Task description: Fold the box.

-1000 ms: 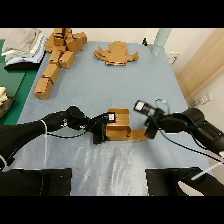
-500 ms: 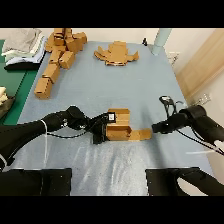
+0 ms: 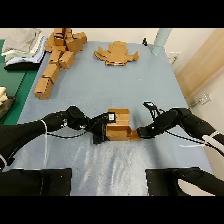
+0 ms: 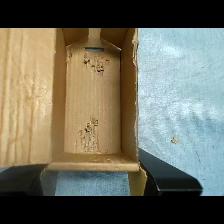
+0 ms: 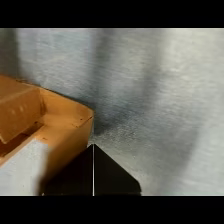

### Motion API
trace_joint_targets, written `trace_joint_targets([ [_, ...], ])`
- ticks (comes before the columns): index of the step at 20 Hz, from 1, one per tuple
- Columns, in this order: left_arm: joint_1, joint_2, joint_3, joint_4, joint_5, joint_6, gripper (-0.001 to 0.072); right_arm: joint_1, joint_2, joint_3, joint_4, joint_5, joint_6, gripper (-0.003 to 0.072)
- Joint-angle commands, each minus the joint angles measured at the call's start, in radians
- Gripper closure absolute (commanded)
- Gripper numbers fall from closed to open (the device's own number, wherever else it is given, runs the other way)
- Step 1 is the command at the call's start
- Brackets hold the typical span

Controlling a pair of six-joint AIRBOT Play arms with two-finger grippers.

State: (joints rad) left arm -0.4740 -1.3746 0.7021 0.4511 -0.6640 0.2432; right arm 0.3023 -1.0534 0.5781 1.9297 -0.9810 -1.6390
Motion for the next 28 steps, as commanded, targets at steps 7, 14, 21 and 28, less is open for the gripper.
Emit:
trace_joint_targets([
  [7,0.0,0.0,0.0,0.0,0.0,0.0,0.0186,0.024,0.037,0.101,0.061,-0.013,-0.011,0.0678],
  [14,0.0,0.0,0.0,0.0,0.0,0.0,0.0187,0.024,0.044,0.108,0.072,-0.025,-0.01,0.0368],
  [21,0.0,0.0,0.0,0.0,0.0,0.0,0.0186,0.027,0.043,0.108,0.17,-0.023,-0.007,0.0238],
  [28,0.0,0.0,0.0,0.0,0.0,0.0,0.0186,0.114,-0.004,0.108,0.147,0.016,0.061,0.023],
])
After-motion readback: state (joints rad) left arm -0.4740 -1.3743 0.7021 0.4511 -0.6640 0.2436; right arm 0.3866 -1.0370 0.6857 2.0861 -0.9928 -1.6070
